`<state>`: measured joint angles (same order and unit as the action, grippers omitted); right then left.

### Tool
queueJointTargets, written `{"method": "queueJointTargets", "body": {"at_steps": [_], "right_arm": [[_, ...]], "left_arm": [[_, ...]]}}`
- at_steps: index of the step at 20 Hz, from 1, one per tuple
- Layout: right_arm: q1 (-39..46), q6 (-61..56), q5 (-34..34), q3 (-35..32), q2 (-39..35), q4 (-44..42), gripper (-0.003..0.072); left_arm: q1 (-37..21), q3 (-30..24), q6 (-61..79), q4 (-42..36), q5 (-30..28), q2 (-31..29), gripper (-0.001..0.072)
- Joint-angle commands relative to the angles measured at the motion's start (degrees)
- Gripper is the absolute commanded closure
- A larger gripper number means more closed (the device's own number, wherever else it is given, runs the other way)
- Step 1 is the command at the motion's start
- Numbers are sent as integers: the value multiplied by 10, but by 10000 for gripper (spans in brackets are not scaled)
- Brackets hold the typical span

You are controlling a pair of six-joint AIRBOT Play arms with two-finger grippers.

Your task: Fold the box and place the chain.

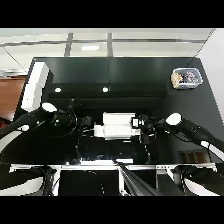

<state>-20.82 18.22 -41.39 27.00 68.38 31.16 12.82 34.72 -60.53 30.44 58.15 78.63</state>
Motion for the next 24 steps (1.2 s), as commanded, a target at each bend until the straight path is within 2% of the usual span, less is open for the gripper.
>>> {"method": "queueJointTargets", "body": {"at_steps": [1,2,3,4,7,13,14,16,18,21,24], "right_arm": [[0,0,0,0,0,0,496],[0,0,0,0,0,0,496],[0,0,0,0,0,0,496],[0,0,0,0,0,0,496],[0,0,0,0,0,0,496],[0,0,0,0,0,0,496],[0,0,0,0,0,0,496],[0,0,0,0,0,0,496],[0,0,0,0,0,0,496],[0,0,0,0,0,0,496],[0,0,0,0,0,0,496]], "left_arm": [[-10,28,33,-12,43,6,257],[-10,30,33,-11,46,6,82],[-10,30,32,-11,50,6,22],[-10,31,31,-10,50,6,15],[-9,31,31,-10,52,6,15],[-8,31,48,-16,100,6,18],[-6,31,49,-27,102,6,28],[3,31,48,-44,98,6,96],[18,37,46,-43,96,5,97],[47,58,-22,-19,90,3,97],[89,90,-133,50,61,-5,114]]}}
